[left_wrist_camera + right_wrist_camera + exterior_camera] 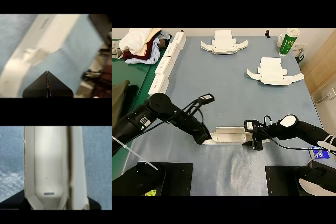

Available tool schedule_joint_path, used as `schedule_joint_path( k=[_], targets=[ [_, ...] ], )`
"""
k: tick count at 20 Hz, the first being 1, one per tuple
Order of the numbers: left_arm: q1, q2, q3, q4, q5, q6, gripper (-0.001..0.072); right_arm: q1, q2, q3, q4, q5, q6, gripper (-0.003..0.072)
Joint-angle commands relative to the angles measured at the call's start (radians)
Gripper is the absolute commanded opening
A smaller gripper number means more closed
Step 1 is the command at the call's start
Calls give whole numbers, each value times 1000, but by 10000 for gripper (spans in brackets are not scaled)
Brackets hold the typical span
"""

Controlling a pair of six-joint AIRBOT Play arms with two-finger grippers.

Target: Fold the box.

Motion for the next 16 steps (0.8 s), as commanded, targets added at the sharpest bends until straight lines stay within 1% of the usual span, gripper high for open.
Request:
schedule_joint_path(
  k=[1,2,3,4,5,7,9,10,13,16],
  targets=[
    [-192,-41,7,-189,241,-146,15,0,1,0,0,0,0,442],
    [-233,-79,21,-185,366,-148,15,0,1,0,0,0,0,442],
    [-238,-113,37,-190,460,-163,15,0,1,0,0,1,0,442],
    [-218,-146,53,-189,533,-204,15,0,1,0,0,1,0,442],
    [-181,-175,61,-189,568,-242,15,0,1,0,0,1,0,442],
    [-79,-235,67,-188,554,-287,15,0,1,0,0,0,0,442],
    [8,-304,67,-190,482,-309,15,0,1,0,0,1,0,442],
    [33,-340,67,-197,444,-308,15,0,1,0,0,0,0,442],
    [41,-426,68,-220,396,-303,15,0,1,0,0,0,0,442],
    [13,-473,68,-237,402,-277,15,0,1,0,0,1,0,442]
  ],
)
